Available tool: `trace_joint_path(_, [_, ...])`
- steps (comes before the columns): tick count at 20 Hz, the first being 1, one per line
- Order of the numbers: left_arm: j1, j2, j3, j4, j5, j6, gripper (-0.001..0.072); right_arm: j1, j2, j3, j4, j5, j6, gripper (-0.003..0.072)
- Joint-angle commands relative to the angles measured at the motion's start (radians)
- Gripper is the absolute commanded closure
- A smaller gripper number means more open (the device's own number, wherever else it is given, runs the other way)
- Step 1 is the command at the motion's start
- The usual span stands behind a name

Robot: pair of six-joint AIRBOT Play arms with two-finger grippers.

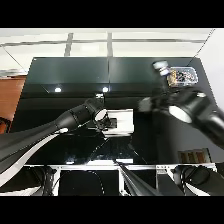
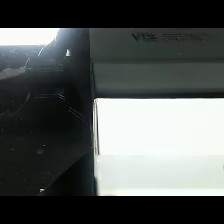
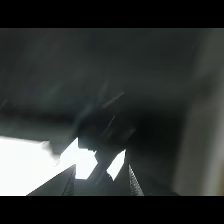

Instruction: Fold the box and place the chain.

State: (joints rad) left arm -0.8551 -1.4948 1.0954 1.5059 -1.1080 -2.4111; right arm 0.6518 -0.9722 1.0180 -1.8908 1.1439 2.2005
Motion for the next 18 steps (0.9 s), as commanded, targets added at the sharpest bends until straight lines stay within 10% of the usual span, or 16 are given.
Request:
trace_joint_path(1, [0.0, 0.0, 0.0, 0.0, 0.002, 0.002, 0.0684, -0.109, 0.074, -0.017, -0.457, -0.061, 0.069, 0.0287])
trace_joint_path(2, [0.0, 0.0, 0.0, 0.0, 0.001, 0.002, 0.0684, -0.202, 0.048, -0.022, -0.473, -0.141, 0.068, 0.0283])
trace_joint_path(4, [0.0, 0.0, 0.0, 0.0, 0.001, 0.002, 0.0684, -0.403, -0.029, -0.021, -0.332, -0.314, 0.066, -0.0034])
trace_joint_path(8, [0.0, 0.0, 0.0, 0.0, 0.003, 0.002, 0.0684, -0.687, -0.279, 0.054, 0.236, -0.59, -0.019, -0.0034])
trace_joint_path(13, [0.0, 0.0, 0.0, 0.0, -0.003, 0.002, 0.0684, -0.797, -0.73, 0.61, 0.493, -0.034, 0.058, -0.0034])
trace_joint_path(18, [0.0, 0.0, 0.0, -0.001, -0.005, 0.002, 0.0684, -0.814, -0.9, 0.798, 0.572, -0.004, 0.141, 0.0062])
